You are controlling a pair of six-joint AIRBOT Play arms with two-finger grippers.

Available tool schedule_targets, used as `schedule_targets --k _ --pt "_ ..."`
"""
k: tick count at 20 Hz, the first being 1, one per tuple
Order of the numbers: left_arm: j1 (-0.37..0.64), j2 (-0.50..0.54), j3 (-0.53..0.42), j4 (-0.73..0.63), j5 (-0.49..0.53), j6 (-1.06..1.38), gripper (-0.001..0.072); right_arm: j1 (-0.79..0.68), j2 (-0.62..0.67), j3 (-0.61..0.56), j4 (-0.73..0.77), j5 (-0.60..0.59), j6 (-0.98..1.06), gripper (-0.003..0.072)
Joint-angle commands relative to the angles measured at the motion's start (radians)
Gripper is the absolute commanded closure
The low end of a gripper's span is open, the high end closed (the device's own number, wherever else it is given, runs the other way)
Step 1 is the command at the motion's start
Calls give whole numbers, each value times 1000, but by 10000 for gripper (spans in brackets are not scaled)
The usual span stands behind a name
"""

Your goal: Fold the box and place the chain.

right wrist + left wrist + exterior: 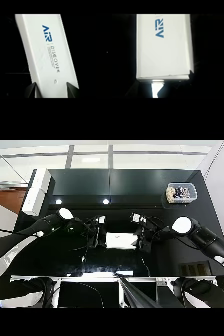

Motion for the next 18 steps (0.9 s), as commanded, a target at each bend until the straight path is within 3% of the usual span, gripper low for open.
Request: schedule_targets --k 1,2,18 --pt "0 0 0 1 0 2 225 1 -1 0 -2 14 6 401" --pt "0 0 0 1 0 2 225 1 -1 0 9 23 6 447" --pt "0 0 0 1 0 2 225 0 -1 27 38 35 18 446"
